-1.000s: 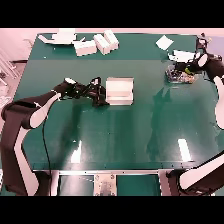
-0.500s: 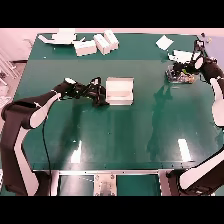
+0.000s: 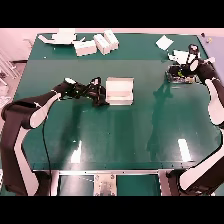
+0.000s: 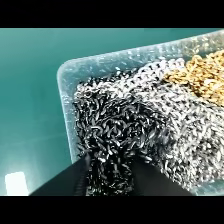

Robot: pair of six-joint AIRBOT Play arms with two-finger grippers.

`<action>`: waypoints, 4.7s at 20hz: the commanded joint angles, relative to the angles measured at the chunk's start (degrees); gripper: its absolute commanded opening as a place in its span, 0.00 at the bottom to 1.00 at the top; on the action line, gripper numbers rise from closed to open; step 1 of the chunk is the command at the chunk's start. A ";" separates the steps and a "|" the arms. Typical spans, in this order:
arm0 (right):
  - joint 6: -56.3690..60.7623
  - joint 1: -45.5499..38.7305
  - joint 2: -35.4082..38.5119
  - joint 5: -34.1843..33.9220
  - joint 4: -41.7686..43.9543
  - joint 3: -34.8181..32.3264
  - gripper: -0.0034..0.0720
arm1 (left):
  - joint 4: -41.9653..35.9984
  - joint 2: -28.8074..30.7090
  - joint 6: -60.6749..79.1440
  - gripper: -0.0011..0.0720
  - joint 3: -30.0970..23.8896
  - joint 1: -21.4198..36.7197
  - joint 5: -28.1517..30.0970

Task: Fold the box and place the chain.

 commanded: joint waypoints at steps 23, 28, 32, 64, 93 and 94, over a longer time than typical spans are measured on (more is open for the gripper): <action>-8.50 7.10 22.60 22.18 -3.45 9.90 0.06 | 0.04 0.04 0.02 0.71 0.04 0.00 0.04; -10.01 13.05 33.57 22.12 -3.48 9.90 0.06 | 0.04 0.04 0.02 0.71 0.04 0.00 0.04; -11.10 18.69 40.06 22.10 -3.48 9.90 0.06 | 0.04 0.04 0.02 0.71 0.04 0.00 0.04; -7.19 38.97 43.45 5.03 5.27 -17.81 0.06 | 0.04 0.04 0.02 0.71 0.04 0.00 -0.15; -6.71 39.04 41.72 2.93 1.38 -27.32 0.06 | 0.02 0.04 0.02 0.71 0.04 0.00 -0.22; -6.71 39.04 40.96 2.93 2.49 -27.32 0.06 | 0.02 0.04 0.02 0.71 0.04 0.00 -0.20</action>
